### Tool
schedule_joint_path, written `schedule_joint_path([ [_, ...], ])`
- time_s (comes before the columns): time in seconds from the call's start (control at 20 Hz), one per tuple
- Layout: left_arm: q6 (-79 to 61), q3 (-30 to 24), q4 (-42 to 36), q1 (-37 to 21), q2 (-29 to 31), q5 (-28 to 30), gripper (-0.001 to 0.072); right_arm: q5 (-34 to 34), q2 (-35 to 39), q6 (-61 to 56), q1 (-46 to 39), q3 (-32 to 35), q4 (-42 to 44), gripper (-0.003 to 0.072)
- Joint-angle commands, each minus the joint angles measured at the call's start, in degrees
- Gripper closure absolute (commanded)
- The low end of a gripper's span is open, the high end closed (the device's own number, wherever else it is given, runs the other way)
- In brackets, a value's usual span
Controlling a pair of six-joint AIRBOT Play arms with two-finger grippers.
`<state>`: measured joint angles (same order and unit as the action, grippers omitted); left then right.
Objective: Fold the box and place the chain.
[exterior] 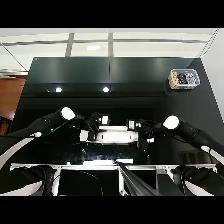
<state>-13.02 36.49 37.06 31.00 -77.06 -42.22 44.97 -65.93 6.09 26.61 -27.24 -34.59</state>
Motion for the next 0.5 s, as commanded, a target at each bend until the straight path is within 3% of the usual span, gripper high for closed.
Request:
schedule_joint_path([
  [0.0, 0.0, 0.0, 0.0, 0.0, 0.0, 0.0, 0.0683, -0.3, -0.1, 5.3, -0.3, 2.5, 4.6, 0.0003],
  [0.45, 0.0, 0.0, 0.0, 0.0, 0.0, 0.0, 0.0683, -6.7, 0.0, 2.0, 1.7, 2.5, 4.4, 0.0011],
])
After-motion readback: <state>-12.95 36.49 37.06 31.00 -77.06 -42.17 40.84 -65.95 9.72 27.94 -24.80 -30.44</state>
